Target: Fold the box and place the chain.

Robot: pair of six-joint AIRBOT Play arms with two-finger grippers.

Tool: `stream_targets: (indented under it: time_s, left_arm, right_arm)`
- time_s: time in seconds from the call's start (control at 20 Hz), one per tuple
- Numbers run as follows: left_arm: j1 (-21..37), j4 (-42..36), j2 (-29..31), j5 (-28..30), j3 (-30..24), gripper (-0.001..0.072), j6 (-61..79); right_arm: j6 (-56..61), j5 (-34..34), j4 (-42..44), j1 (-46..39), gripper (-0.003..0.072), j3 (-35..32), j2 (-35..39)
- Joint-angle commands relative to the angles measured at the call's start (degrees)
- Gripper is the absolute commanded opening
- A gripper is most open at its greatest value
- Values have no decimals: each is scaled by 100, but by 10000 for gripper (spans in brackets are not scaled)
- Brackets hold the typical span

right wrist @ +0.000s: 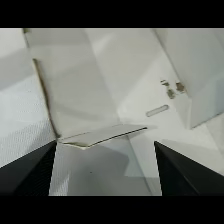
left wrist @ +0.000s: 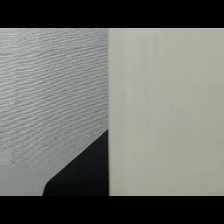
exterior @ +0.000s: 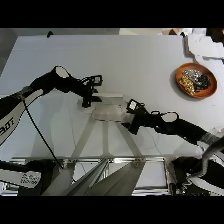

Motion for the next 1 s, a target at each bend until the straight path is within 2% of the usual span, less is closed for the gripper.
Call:
stream_targets:
  time_s: [0.0,0.25,0.65,0.95]
  left_arm:
    - [-2,0,-4,0,-2,9,2]
    - [-2,0,-4,2,-2,9,2]
    - [-2,0,-4,2,-2,9,2]
    - [-2,0,-4,2,-2,9,2]
  right_arm:
    - [7,-459,463,52,688,0,-20]
    - [0,-544,848,52,688,136,-20]
    - [-743,-717,787,50,688,472,-37]
    - [-498,-730,647,52,688,748,-402]
